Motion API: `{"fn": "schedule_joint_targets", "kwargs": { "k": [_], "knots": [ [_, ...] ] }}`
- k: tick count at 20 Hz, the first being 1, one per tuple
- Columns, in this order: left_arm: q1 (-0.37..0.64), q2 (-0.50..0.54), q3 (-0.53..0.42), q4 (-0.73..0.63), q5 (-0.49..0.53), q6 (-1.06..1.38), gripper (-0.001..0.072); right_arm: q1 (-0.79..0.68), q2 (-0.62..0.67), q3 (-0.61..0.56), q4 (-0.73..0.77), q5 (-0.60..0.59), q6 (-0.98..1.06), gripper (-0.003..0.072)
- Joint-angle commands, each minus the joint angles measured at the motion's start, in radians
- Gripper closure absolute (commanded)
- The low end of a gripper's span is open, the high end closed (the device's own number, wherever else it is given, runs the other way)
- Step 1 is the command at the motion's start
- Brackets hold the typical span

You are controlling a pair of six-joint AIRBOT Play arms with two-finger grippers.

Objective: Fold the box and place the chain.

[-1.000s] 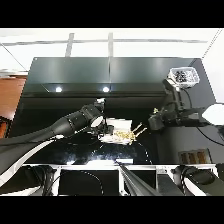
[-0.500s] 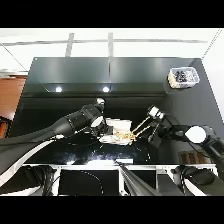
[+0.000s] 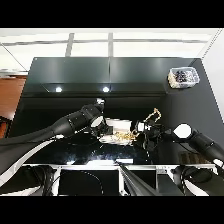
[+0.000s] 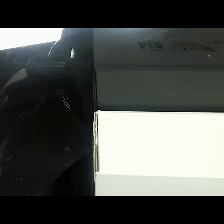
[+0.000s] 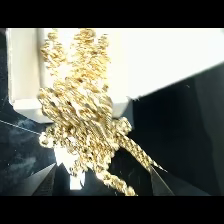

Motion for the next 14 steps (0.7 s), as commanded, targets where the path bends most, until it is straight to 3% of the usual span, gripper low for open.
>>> {"fn": "schedule_joint_targets", "kwargs": {
  "k": [1,11,12,13,14],
  "knots": [
    [0.000,0.000,0.000,0.000,0.003,0.000,0.0676,0.006,-0.034,0.000,0.047,-0.005,-0.072,-0.0022],
    [0.000,0.000,0.000,0.000,0.004,0.000,0.0677,0.078,-0.095,0.006,0.036,-0.077,-0.020,-0.0009],
    [0.000,0.000,0.000,0.000,0.004,0.000,0.0676,0.078,-0.095,0.007,0.035,-0.079,-0.002,0.0183],
    [0.000,0.000,0.000,0.000,0.004,0.000,0.0676,0.078,-0.095,0.008,0.026,-0.079,0.002,0.0433],
    [0.000,0.000,0.000,0.000,0.004,0.000,0.0676,0.078,-0.095,0.011,-0.001,-0.074,0.021,0.0575]
  ]
}}
